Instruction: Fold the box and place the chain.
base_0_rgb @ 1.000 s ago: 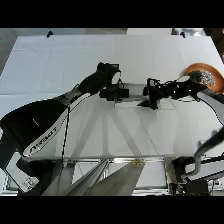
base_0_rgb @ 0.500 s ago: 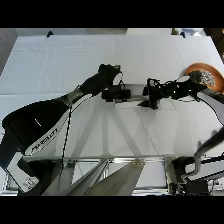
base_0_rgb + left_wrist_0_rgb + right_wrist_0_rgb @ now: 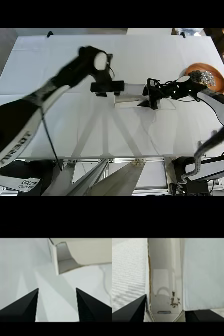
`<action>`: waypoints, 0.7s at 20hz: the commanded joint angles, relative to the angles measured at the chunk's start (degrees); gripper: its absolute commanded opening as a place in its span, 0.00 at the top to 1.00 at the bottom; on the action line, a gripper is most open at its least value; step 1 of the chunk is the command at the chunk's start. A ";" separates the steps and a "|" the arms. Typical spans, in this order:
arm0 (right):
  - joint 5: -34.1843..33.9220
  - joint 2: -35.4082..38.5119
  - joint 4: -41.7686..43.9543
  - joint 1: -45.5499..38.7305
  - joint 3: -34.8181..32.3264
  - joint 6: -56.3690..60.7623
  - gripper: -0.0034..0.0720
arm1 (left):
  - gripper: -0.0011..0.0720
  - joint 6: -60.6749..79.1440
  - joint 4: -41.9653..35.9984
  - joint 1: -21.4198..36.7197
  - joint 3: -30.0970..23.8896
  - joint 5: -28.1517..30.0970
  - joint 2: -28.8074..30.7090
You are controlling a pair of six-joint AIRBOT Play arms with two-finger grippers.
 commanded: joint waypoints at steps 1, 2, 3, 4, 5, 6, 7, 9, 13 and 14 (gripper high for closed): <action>0.02 -0.02 0.00 0.00 0.02 0.02 0.42 | 0.28 10.62 -2.25 3.85 -0.02 -3.19 6.36; 0.02 -0.02 0.00 0.00 0.02 0.02 0.42 | 0.28 15.89 -2.21 4.35 -0.09 -3.82 7.74; 0.02 -0.02 0.00 0.00 0.02 0.02 0.42 | 0.29 21.92 -2.23 4.63 -0.55 -4.04 8.96; 0.02 -0.02 0.00 0.00 0.02 0.02 0.42 | 0.29 28.57 -2.38 4.96 -1.86 -3.54 10.12; 0.00 -0.02 0.00 0.00 0.02 0.02 0.42 | 0.30 33.70 -2.75 5.35 -3.69 -2.54 10.75; 0.02 -0.02 0.02 0.02 0.02 0.02 0.42 | 0.32 38.51 -4.46 6.21 -6.49 -0.55 10.99; 0.02 -0.02 0.00 0.00 0.02 0.02 0.42 | 0.33 41.20 -7.34 7.39 -9.99 2.67 10.93; 0.02 -0.02 0.00 0.02 0.02 0.02 0.42 | 0.38 48.26 -15.45 10.05 -18.82 12.44 10.93; 0.02 -0.02 0.00 0.02 0.02 0.02 0.42 | 0.38 77.53 -19.21 14.53 -28.76 16.90 10.93; 0.02 -0.02 0.00 0.00 0.02 0.02 0.42 | 0.38 85.77 -21.81 15.80 -30.58 17.53 10.93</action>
